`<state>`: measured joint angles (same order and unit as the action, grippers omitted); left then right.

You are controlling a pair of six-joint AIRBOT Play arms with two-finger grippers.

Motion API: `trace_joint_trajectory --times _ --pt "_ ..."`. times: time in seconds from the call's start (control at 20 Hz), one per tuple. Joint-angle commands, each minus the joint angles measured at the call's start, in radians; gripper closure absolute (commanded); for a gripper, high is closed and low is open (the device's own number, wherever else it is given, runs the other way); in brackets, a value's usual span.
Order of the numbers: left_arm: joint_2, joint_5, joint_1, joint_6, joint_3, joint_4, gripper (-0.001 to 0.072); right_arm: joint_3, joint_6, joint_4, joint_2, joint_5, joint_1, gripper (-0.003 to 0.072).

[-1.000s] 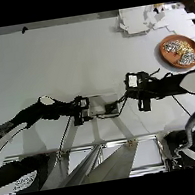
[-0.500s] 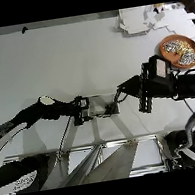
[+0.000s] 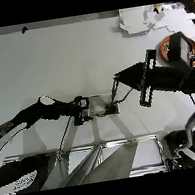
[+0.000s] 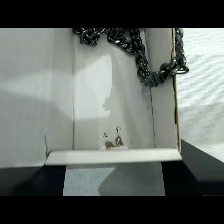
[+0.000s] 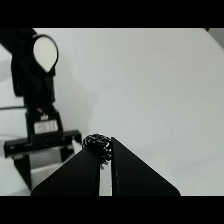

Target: Fold the box and place the chain.

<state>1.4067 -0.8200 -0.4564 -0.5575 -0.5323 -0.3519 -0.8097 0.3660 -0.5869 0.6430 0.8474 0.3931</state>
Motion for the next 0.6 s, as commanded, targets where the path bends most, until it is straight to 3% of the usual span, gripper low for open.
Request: trace_joint_trajectory --times 0.0,0.3,0.55 --pt "0.000 0.000 0.000 0.000 0.000 0.000 0.0696 -0.009 0.000 0.060 0.000 -0.054 0.001 0.0664" --pt "0.000 0.000 0.000 0.000 0.000 0.000 0.0696 -0.009 0.000 0.090 0.022 -0.052 0.001 0.0664" --pt "0.000 0.000 0.000 0.000 0.000 0.000 0.0696 -0.009 0.029 0.039 0.147 0.200 0.001 0.0664"
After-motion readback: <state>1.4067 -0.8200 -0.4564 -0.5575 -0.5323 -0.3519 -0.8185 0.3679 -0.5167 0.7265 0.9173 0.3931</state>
